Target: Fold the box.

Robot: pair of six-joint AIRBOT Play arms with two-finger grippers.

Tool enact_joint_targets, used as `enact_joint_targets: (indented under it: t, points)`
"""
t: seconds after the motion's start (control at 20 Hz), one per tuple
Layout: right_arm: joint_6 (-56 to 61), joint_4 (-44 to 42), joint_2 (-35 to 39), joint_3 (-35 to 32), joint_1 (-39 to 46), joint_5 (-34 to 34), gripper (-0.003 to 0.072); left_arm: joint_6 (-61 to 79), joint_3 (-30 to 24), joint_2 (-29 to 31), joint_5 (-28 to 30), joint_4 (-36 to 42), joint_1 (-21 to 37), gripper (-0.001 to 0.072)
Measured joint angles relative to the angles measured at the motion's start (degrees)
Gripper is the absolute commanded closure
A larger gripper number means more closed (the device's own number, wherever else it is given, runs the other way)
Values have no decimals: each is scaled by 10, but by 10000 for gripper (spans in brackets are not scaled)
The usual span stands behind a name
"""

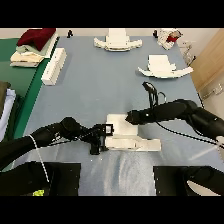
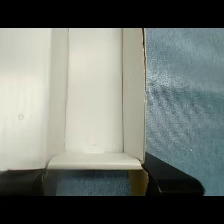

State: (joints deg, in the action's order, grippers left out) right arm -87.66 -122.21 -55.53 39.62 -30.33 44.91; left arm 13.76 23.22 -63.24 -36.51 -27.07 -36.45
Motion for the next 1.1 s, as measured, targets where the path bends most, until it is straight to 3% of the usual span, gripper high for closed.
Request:
enact_joint_targets:
  t: [0.05,0.25,0.35,0.45,0.5,0.55,0.95,1.1]
  points:
    - [-9,21,22,2,1,20,230,0,0,0,0,0,0,264]
    - [-115,65,93,-3,0,138,228,0,0,0,0,1,0,264]
    - [-185,77,118,-14,-3,200,138,-1,0,0,0,1,0,264]
    - [-249,85,135,-31,-5,240,117,-1,0,0,0,1,0,264]
    - [-276,90,139,-39,-6,249,65,-1,0,0,0,1,0,263]
    - [-304,94,143,-49,-7,252,15,-1,0,0,0,1,0,263]
    - [-509,102,140,-132,-16,155,17,-1,0,0,0,1,0,263]
    - [-548,100,132,-153,-31,111,54,-1,0,0,0,1,0,264]
